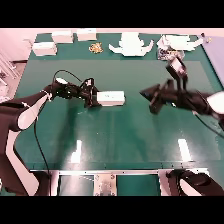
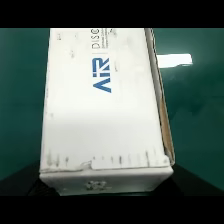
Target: Fold the box and place the chain.
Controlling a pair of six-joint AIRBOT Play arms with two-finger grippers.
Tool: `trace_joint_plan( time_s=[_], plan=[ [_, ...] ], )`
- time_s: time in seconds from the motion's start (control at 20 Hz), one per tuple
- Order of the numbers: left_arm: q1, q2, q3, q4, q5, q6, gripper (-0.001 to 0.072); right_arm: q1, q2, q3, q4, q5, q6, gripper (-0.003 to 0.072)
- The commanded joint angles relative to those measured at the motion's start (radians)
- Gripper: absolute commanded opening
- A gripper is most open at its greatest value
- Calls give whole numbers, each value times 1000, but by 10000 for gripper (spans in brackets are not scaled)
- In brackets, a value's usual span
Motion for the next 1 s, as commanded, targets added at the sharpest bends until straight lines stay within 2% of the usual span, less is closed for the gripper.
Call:
trace_joint_plan(
  time_s=[0.0, 0.1, 0.25, 0.75, 0.8, 0.85, 0.95],
  plan=[
    [1, 1, 1, 0, -1, 0, 622, -92, 168, -234, -39, -14, 79, 0],
    [1, 1, 1, 0, -2, 0, 623, -122, 209, -323, -35, -13, 78, 1],
    [0, 1, 1, 0, -13, 0, 623, -130, 225, -385, -35, -13, 78, 1],
    [0, 1, 1, -12, -24, -1, 619, -130, 225, -390, -35, -13, 78, 1],
    [1, 3, 1, -26, -11, -1, 397, -130, 225, -390, -35, -13, 78, 1],
    [4, 9, 1, -25, -11, 10, 43, -130, 225, -390, -35, -13, 79, 1],
    [13, 26, 1, -28, 75, -21, 19, -130, 225, -390, -35, -13, 79, 1]
  ],
)
